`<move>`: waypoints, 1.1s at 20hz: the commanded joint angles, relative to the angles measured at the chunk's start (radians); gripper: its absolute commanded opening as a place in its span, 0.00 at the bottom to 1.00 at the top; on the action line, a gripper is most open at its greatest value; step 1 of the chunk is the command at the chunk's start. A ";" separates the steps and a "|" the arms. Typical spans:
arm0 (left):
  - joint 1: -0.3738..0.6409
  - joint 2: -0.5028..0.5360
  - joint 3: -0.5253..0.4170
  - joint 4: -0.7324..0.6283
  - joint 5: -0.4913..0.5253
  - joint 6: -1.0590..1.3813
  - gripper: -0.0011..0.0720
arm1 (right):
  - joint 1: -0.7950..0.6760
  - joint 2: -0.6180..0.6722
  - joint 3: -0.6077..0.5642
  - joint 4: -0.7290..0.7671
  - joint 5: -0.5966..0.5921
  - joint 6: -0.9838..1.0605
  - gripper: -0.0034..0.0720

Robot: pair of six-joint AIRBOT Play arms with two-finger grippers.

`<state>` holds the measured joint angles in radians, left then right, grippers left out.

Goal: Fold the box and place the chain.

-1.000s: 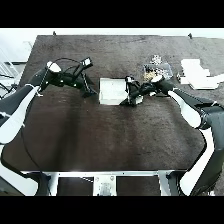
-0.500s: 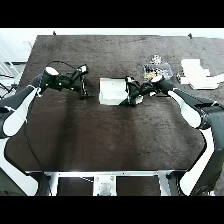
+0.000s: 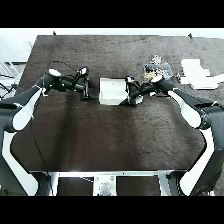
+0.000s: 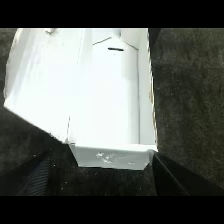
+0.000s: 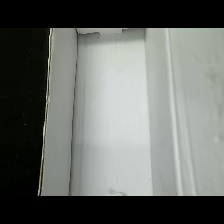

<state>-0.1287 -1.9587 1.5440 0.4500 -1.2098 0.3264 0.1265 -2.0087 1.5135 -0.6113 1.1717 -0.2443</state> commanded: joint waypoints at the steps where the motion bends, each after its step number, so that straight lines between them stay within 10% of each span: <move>1: 0.001 -0.037 0.035 -0.007 -0.037 0.034 0.99 | 0.001 0.001 0.000 0.000 0.000 0.000 0.82; 22: -0.040 -0.058 0.039 0.029 -0.021 0.101 0.99 | 0.001 0.001 0.000 0.001 0.000 0.000 0.82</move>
<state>-0.1665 -2.0159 1.5829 0.4786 -1.2381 0.4213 0.1261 -2.0083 1.5139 -0.6121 1.1725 -0.2443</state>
